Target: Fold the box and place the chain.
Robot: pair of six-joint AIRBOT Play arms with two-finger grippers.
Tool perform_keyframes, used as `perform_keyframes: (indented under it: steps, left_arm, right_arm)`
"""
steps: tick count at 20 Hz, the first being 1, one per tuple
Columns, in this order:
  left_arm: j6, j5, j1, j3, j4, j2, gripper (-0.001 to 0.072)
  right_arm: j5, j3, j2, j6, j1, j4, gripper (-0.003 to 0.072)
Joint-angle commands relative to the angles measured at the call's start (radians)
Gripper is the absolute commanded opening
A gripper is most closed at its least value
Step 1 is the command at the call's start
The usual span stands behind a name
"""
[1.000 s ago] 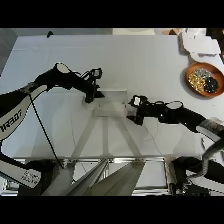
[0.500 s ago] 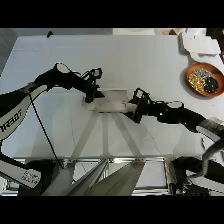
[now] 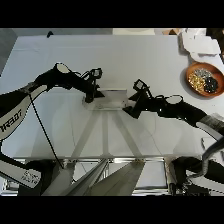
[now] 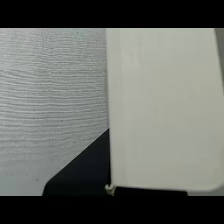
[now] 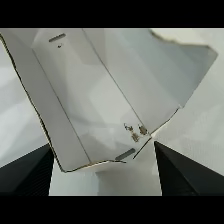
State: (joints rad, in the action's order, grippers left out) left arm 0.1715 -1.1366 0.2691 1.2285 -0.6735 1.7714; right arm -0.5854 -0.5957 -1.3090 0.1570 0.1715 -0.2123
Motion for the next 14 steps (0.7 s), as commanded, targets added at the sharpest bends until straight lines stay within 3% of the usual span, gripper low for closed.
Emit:
perform_keyframes:
  steps: [1,6,14]
  left_arm:
    - [0.0,0.0,0.001,0.0,0.0,0.001,0.0014]
    - [0.0,0.0,0.001,0.0,0.0,0.001,0.0014]
    - [0.0,0.0,0.0,0.0,0.0,0.001,0.0014]
  right_arm:
    - [-0.009,-0.022,0.0,0.034,0.0,-0.073,0.0687]
    - [-0.028,-0.031,-0.006,0.16,0.0,-0.08,0.0687]
    - [0.004,-0.035,-0.054,0.122,0.0,-0.085,0.0687]
